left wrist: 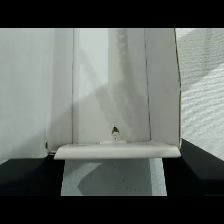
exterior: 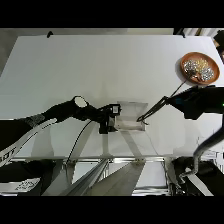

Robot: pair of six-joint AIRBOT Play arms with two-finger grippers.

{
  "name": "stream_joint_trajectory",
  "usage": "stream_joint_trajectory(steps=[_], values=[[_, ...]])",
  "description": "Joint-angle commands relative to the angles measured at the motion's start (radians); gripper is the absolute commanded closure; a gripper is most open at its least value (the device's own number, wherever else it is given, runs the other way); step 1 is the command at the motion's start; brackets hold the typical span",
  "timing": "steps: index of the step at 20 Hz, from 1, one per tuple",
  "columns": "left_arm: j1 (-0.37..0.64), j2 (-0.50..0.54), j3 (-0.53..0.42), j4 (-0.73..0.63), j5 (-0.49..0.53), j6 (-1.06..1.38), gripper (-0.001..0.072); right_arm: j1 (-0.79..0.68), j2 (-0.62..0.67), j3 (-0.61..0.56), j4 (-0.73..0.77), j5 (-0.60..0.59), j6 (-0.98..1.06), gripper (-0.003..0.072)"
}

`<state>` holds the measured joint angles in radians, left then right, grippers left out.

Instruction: Fold the box and place the chain.

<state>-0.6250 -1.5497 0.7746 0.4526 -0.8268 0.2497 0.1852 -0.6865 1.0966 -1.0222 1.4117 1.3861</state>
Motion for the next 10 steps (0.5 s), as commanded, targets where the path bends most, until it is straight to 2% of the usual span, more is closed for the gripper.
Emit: stream_joint_trajectory(steps=[1,7,10], values=[[0.0,0.0,0.0,0.0,0.0,0.0,0.0573,0.041,0.004,-0.037,0.061,-0.107,-0.026,0.0677],[0.0,0.0,0.0,0.0,0.0,0.0,0.0573,0.141,0.003,-0.037,0.062,-0.203,0.0,0.0677],[0.0,0.0,0.0,0.0,0.0,0.0,0.0573,0.165,0.003,-0.037,0.058,-0.208,0.005,0.0677]])
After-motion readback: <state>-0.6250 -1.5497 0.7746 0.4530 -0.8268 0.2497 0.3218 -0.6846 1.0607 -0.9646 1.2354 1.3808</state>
